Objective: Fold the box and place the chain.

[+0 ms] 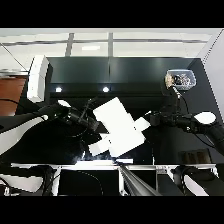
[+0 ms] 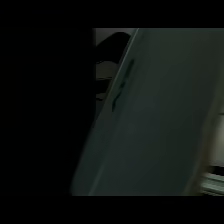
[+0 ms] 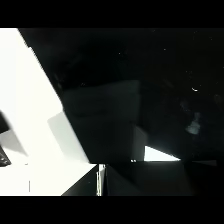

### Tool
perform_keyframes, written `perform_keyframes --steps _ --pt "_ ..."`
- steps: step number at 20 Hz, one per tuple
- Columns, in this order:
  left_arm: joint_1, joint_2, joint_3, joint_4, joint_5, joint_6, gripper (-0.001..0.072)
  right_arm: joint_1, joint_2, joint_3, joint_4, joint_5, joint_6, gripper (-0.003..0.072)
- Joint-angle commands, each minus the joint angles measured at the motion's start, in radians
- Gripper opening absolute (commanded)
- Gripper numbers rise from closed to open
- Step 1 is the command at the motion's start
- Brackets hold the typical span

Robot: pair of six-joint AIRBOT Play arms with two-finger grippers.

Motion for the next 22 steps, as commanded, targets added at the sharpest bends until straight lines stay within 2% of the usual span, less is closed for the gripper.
perform_keyframes --steps 1,2,3,4,5,6,7,8,9,10,12,15,18,20,22 --pt "-0.003 0.000 0.002 0.001 -0.041 0.010 0.0272 0.000 0.001 0.000 0.000 0.000 0.000 0.0042" --pt "-0.003 0.000 0.002 0.001 -0.052 0.014 0.0270 0.000 0.001 0.000 0.000 0.000 0.000 0.0042" --pt "-0.003 0.000 0.002 0.001 -0.055 0.014 0.0207 0.000 0.001 0.000 0.000 0.000 0.000 0.0042" --pt "-0.003 0.000 0.002 0.001 -0.054 0.024 0.0061 0.000 0.001 0.000 0.000 0.000 -0.001 0.0042" --pt "-0.003 0.000 0.002 0.000 -0.053 0.031 0.0028 0.000 0.001 0.000 0.000 0.000 0.000 0.0042" --pt "-0.003 0.000 0.002 0.000 -0.053 0.031 0.0028 0.000 0.001 0.000 0.000 0.001 -0.001 0.0042" --pt "-0.003 0.000 0.002 0.000 -0.054 0.031 0.0027 0.000 0.001 0.000 0.000 0.002 -0.001 0.0097" --pt "-0.003 0.001 0.002 0.000 -0.054 0.030 0.0026 -0.003 0.001 0.000 0.000 0.002 -0.001 0.0302" --pt "-0.004 0.001 0.006 0.004 -0.055 0.028 0.0025 -0.014 0.002 0.002 0.000 0.007 0.000 0.0596" --pt "-0.004 0.003 0.014 0.009 -0.056 0.028 0.0024 -0.035 0.002 0.011 -0.013 0.030 -0.001 0.0703" --pt "-0.008 0.031 0.041 0.040 -0.048 0.028 0.0023 -0.106 0.003 0.061 -0.088 0.105 0.000 0.0703" --pt "-0.021 0.134 0.090 0.208 0.037 -0.032 0.0023 -0.222 0.003 0.194 -0.285 0.204 -0.002 0.0703" --pt "-0.058 0.267 0.095 0.319 0.159 0.023 0.0023 -0.284 0.003 0.301 -0.446 0.166 -0.002 0.0703" --pt "-0.110 0.321 0.094 0.347 0.192 0.224 0.0025 -0.304 0.003 0.328 -0.459 0.110 -0.002 0.0702" --pt "-0.170 0.319 0.095 0.503 0.212 0.395 0.0025 -0.301 0.003 0.328 -0.426 0.032 -0.002 0.0702"
